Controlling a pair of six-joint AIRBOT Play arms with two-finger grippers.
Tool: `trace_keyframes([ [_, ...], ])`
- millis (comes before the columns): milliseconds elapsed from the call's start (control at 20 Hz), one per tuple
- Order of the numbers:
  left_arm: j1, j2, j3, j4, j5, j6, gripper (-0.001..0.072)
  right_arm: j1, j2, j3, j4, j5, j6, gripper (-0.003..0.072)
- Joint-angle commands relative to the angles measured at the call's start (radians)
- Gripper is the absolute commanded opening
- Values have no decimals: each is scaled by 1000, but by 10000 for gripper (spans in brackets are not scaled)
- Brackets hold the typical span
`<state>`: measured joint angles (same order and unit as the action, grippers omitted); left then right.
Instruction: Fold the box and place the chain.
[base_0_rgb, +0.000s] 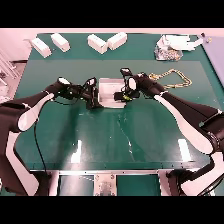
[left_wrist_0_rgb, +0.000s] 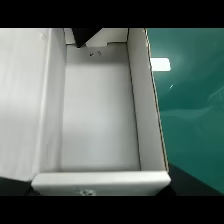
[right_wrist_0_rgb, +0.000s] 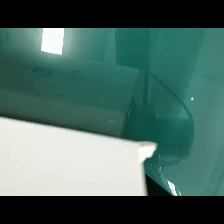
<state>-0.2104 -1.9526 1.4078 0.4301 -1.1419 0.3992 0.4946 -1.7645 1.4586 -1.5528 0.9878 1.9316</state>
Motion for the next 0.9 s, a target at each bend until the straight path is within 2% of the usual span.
trace_keyframes([
  [0,0,0,0,0,6,-2,476,2,0,6,3,4,3,278],
  [50,0,0,0,0,6,-2,476,2,0,11,3,5,2,318],
  [100,0,0,0,0,6,-2,476,2,1,14,-2,5,2,318],
  [200,0,0,0,0,6,-2,476,2,1,27,-11,5,2,453],
  [450,0,0,0,0,6,-2,476,1,14,47,-55,16,2,455],
  [600,0,0,0,0,6,-2,475,0,30,47,-90,46,2,521],
  [850,0,0,0,0,7,-2,476,-5,108,47,-90,46,-6,521],
])
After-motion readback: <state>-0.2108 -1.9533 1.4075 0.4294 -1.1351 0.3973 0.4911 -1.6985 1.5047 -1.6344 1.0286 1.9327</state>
